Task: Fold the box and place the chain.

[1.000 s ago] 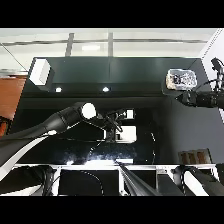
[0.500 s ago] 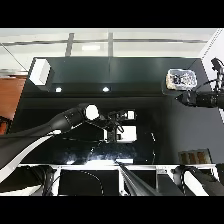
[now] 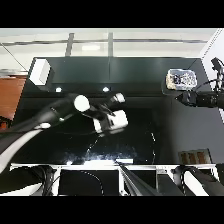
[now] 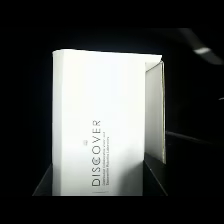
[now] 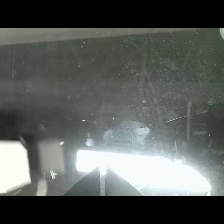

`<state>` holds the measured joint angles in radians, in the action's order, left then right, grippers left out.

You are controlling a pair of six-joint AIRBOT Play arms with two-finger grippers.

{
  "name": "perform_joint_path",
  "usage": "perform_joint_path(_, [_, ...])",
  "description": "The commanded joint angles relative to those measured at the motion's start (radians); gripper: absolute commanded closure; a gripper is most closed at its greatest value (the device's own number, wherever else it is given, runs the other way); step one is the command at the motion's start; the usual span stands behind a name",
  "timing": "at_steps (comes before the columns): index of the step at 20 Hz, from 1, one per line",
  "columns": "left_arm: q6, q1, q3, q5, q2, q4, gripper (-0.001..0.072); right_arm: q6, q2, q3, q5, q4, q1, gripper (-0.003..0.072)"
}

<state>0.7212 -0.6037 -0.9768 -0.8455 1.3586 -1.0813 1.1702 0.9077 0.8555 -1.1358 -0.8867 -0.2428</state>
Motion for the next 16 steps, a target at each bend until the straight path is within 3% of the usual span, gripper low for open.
perform_joint_path(1, [0.187, 0.252, -0.004, -0.109, -0.090, -0.124, 0.0352, 0.000, 0.000, 0.000, 0.000, 0.000, 0.000, 0.0640])
perform_joint_path(6, [0.473, 0.745, -0.003, -0.146, -0.106, -0.186, 0.0352, 0.001, 0.000, 0.000, 0.003, 0.024, 0.000, 0.0640])
perform_joint_path(9, [0.475, 0.957, -0.011, -0.110, -0.104, -0.189, 0.0352, 0.001, 0.000, 0.000, 0.007, 0.041, 0.000, 0.0640])
perform_joint_path(12, [0.453, 1.063, -0.032, 0.061, -0.097, -0.199, 0.0351, 0.001, 0.000, 0.000, 0.006, 0.042, 0.000, 0.0640])
perform_joint_path(13, [0.449, 1.073, -0.041, 0.113, -0.081, -0.215, 0.0308, 0.001, 0.000, 0.000, 0.007, 0.042, 0.000, 0.0640])
perform_joint_path(16, [0.449, 1.070, -0.128, 0.126, 0.040, -0.252, 0.0279, 0.000, 0.000, 0.000, 0.006, 0.040, 0.003, 0.0640])
